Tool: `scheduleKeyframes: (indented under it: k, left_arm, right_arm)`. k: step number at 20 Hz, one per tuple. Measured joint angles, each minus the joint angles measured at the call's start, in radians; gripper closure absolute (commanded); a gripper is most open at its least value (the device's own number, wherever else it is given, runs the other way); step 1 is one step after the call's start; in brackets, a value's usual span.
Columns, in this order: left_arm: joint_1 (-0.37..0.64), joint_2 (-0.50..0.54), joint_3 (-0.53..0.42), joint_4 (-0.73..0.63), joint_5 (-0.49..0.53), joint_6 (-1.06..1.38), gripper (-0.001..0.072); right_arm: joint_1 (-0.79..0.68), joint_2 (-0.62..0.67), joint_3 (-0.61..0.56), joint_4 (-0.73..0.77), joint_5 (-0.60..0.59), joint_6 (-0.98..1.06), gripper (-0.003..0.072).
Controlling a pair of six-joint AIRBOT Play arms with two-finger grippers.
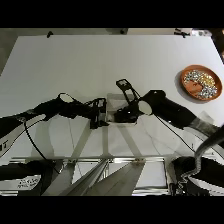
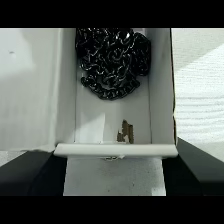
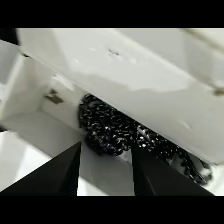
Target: Fold the box and place the chain.
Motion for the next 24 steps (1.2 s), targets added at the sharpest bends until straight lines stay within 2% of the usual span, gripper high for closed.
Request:
scheduleKeyframes:
  k: [3,6,8,11,12,14,15,20,24]
  left_arm:
    - [0.0,0.0,0.0,0.0,0.0,0.0,0.0435]
    - [0.0,0.0,0.0,0.0,0.0,0.0,0.0435]
    - [0.0,0.0,0.0,0.0,0.0,0.0,0.0435]
    - [0.0,0.0,0.0,0.0,0.0,0.0,0.0435]
    - [0.0,0.0,0.0,0.0,0.0,0.0,0.0435]
    - [0.0,0.0,0.0,0.0,0.0,0.0,0.0435]
    - [0.0,0.0,0.0,0.0,0.0,0.0,0.0435]
    - [0.0,0.0,0.0,0.0,0.0,0.0,0.0435]
    - [0.0,0.0,0.0,0.0,0.0,0.0,0.0435]
  right_arm:
    - [-0.075,0.092,0.0,0.029,0.049,-0.051,0.0343]
    - [-0.166,0.154,0.0,0.0,0.15,-0.083,0.0343]
    - [-0.222,0.167,-0.003,-0.047,0.199,-0.101,0.0343]
    - [-0.27,0.145,-0.02,-0.095,0.205,-0.139,0.034]
    - [-0.279,0.125,-0.025,-0.104,0.185,-0.157,0.0322]
    - [-0.288,0.074,-0.031,-0.117,0.136,-0.188,0.0163]
    - [-0.29,0.042,-0.033,-0.122,0.107,-0.211,0.0132]
    - [-0.287,-0.086,-0.037,-0.141,0.034,-0.293,0.0153]
    - [-0.287,-0.121,-0.037,-0.148,-0.004,-0.313,0.0233]
